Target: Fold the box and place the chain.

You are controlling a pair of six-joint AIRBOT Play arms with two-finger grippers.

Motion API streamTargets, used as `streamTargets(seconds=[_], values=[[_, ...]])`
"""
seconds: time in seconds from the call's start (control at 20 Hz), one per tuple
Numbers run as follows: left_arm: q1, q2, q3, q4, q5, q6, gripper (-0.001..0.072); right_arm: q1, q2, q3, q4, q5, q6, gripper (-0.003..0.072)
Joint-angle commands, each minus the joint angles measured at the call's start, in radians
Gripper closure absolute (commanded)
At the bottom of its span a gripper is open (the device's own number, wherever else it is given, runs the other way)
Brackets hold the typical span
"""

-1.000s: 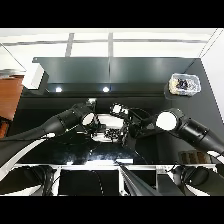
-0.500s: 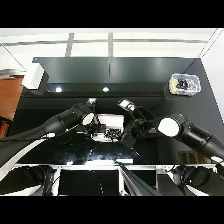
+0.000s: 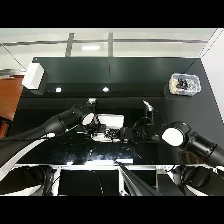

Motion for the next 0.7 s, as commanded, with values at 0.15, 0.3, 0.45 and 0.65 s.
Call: streamTargets(seconds=[0.15, 0.3, 0.45, 0.65], values=[[0.000, -0.001, 0.000, 0.004, 0.004, 0.000, 0.0675, 0.055, -0.004, -0.087, 0.113, -0.128, 0.202, 0.0205], [0.000, -0.001, 0.000, 0.004, 0.003, 0.001, 0.0676, 0.116, -0.047, -0.091, 0.114, -0.208, 0.241, 0.0206], [0.000, -0.001, 0.000, 0.004, -0.002, 0.001, 0.0675, 0.167, -0.087, -0.091, 0.098, -0.327, 0.296, 0.0207], [0.001, -0.001, 0.000, 0.005, 0.000, 0.003, 0.0676, 0.174, -0.100, -0.091, -0.075, -0.357, 0.497, 0.0208]])
